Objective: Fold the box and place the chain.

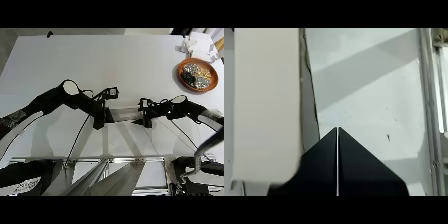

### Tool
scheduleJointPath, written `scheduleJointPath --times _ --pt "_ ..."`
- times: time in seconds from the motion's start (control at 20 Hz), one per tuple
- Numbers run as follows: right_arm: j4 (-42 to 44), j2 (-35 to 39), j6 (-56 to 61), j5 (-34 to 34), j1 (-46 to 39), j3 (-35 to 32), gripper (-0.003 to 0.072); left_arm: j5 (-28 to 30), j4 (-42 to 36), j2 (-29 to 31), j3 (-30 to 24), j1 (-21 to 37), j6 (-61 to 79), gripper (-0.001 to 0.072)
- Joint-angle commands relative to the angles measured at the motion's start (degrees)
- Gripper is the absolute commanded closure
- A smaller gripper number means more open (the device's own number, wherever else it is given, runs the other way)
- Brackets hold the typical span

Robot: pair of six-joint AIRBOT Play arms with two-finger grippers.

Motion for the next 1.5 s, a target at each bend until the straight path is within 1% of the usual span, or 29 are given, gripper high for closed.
scheduleJointPath --times 0.0,0.15,0.45,0.55,0.75,1.1,1.2,1.3,1.35,1.45 --pt "0.02 0.02 -0.02 0.04 0.07 -0.04 0.0272 8.39 -0.61 0.02 0.07 -1.99 -4.00 0.0707" --pt "0.00 0.04 -0.02 0.04 0.07 -0.04 0.0272 15.43 -0.83 0.02 0.07 -1.99 -9.03 0.0708" --pt "0.00 0.04 -0.02 0.04 0.07 -0.04 0.0272 27.26 -0.81 -0.04 0.04 -1.99 -16.41 0.0708" --pt "0.00 0.04 -0.02 0.04 0.07 -0.02 0.0272 29.46 -0.79 -0.52 0.04 -1.99 -17.75 0.0708" --pt "0.00 0.04 -0.02 0.04 0.07 -0.04 0.0272 28.96 -0.46 -2.69 0.02 -1.99 -17.75 0.0707" --pt "0.00 0.04 -0.02 0.04 0.07 -0.04 0.0272 25.16 -0.31 -5.81 0.00 -1.99 -17.62 0.0707" --pt "0.00 0.04 -0.02 0.04 0.07 -0.04 0.0272 24.94 -0.13 -5.14 0.02 -1.86 -17.55 0.0707" --pt "0.02 0.04 -0.02 0.04 0.07 -0.04 0.0272 24.87 2.12 -2.86 0.02 -1.57 -17.42 0.0708" --pt "0.00 0.04 -0.02 0.04 0.07 -0.04 0.0272 24.65 4.20 -1.27 0.02 -1.44 -17.42 0.0708" --pt "0.02 0.04 -0.02 0.04 0.07 -0.04 0.0272 22.56 10.91 2.36 0.02 -0.94 -17.57 0.0708"
